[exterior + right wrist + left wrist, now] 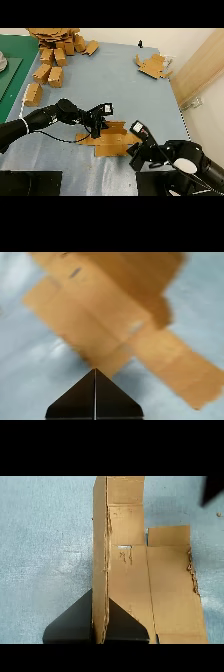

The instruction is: Fold the box.

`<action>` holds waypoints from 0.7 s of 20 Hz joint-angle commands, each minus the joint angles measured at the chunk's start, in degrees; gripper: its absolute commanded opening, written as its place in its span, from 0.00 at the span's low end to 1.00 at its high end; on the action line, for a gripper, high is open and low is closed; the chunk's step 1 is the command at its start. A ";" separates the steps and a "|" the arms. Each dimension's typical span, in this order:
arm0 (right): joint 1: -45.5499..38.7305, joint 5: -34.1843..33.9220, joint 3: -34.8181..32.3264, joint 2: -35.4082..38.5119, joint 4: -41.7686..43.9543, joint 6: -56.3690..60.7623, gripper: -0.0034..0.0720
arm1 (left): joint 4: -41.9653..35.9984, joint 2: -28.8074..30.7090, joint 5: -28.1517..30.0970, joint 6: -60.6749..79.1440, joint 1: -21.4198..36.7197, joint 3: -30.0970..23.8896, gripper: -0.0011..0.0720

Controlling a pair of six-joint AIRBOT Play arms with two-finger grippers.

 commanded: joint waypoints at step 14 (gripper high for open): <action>26.77 -11.02 -1.66 -19.15 -31.74 5.66 0.62 | 0.04 -0.04 0.02 -0.04 -0.15 0.02 0.03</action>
